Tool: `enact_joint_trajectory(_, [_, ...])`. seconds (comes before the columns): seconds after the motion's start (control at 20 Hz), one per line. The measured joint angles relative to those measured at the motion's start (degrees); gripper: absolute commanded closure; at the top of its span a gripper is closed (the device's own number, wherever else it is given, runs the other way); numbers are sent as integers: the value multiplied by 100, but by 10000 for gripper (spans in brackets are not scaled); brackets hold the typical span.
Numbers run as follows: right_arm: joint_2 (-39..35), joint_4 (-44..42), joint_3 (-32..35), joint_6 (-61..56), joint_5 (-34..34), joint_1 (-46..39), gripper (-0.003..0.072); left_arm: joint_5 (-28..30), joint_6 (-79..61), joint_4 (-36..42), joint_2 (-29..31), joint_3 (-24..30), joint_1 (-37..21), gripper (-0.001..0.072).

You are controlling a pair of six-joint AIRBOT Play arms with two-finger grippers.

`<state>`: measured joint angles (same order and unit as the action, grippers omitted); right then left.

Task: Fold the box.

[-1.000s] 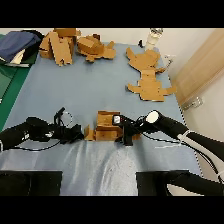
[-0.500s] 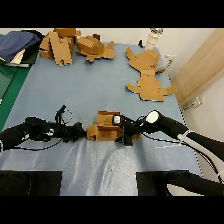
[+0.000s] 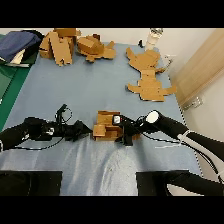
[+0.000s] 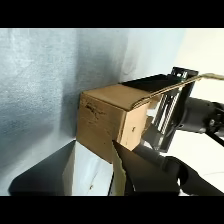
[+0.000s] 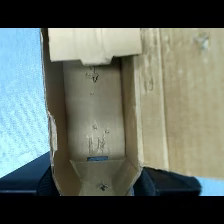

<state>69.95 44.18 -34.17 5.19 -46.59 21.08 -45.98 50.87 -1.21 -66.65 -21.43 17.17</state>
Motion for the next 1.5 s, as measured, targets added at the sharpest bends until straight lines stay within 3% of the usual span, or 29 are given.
enact_joint_trajectory(0.55, [0,0,0,0,2,0,144,-37,-184,424,0,0,2,356])
enact_joint_trajectory(1.15, [0,2,0,0,0,0,144,240,-979,925,-4,-7,409,354])
enact_joint_trajectory(1.3, [0,2,0,0,0,0,144,302,-883,664,-4,-131,573,354])
enact_joint_trajectory(1.5, [0,2,0,0,0,0,144,647,61,-492,-4,-610,1025,354])
